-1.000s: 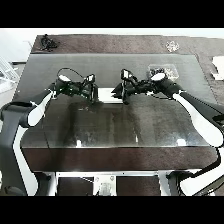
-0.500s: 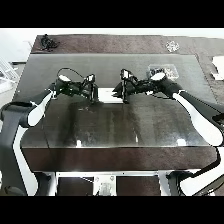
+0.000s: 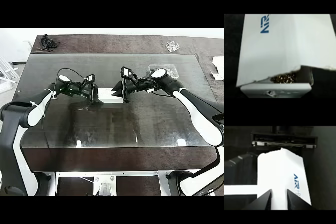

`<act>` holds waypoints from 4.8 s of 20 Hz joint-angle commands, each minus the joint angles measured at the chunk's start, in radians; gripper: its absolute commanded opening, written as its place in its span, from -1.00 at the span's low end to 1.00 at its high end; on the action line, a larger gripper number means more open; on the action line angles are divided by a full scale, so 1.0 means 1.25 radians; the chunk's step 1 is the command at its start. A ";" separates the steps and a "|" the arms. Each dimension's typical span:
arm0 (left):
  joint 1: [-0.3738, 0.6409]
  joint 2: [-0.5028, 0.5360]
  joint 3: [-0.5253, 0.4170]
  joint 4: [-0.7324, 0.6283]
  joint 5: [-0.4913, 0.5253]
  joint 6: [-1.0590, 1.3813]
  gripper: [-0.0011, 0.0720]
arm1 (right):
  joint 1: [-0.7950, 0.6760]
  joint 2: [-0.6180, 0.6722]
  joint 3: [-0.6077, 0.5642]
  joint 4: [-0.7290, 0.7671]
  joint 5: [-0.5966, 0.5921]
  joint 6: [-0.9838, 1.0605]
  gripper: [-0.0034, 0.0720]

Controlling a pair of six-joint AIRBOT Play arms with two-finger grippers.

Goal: Fold the box and place the chain.

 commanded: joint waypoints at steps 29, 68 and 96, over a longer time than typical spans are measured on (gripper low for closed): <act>0.000 0.001 0.001 0.000 0.000 0.000 0.78 | 0.001 -0.052 0.124 -0.068 0.022 0.039 -0.20; 0.000 0.001 0.001 0.000 0.000 0.000 0.78 | -0.009 -0.110 0.116 0.043 0.211 0.106 -0.39; 0.000 0.001 0.001 0.000 0.000 0.000 0.78 | -0.058 0.175 -0.357 0.190 -0.141 0.172 -0.90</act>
